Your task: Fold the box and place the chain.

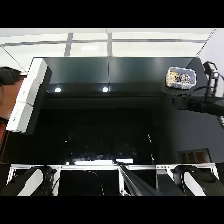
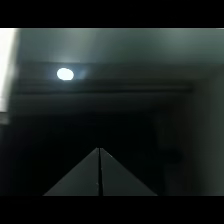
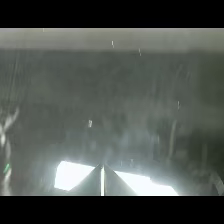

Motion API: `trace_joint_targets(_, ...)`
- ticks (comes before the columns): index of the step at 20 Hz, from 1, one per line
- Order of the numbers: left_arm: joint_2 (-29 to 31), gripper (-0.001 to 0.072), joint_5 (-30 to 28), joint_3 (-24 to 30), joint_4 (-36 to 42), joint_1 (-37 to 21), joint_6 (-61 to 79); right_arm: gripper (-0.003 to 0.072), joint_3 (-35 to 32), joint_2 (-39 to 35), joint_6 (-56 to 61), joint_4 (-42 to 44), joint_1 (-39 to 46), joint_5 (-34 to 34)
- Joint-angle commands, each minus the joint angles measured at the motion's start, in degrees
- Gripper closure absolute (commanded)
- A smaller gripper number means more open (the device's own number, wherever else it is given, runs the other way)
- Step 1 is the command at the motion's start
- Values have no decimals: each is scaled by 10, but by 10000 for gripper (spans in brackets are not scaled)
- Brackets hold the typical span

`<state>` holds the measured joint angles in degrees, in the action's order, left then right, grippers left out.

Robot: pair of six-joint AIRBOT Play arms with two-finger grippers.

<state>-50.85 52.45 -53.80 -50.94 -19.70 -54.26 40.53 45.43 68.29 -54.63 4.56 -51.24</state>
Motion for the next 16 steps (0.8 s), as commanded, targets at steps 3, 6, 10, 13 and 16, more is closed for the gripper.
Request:
trace_joint_targets(3, 107, 683, -96, 188, -7, 66, 19, 673, -65, 0, -4, -70, -55, 165)
trace_joint_targets(6, 124, 682, -96, 200, -10, 66, 20, 672, -65, 0, -4, -69, -55, 166)
trace_joint_targets(10, 118, 682, -99, 200, -9, 66, 20, 673, -65, 0, -4, -70, -55, 166)
trace_joint_targets(13, 116, 682, -100, 200, -9, 66, 20, 673, -65, 0, -4, -70, -55, 166)
trace_joint_targets(16, 116, 682, -100, 200, -9, 66, 20, 673, -65, 0, -4, -70, -55, 166)
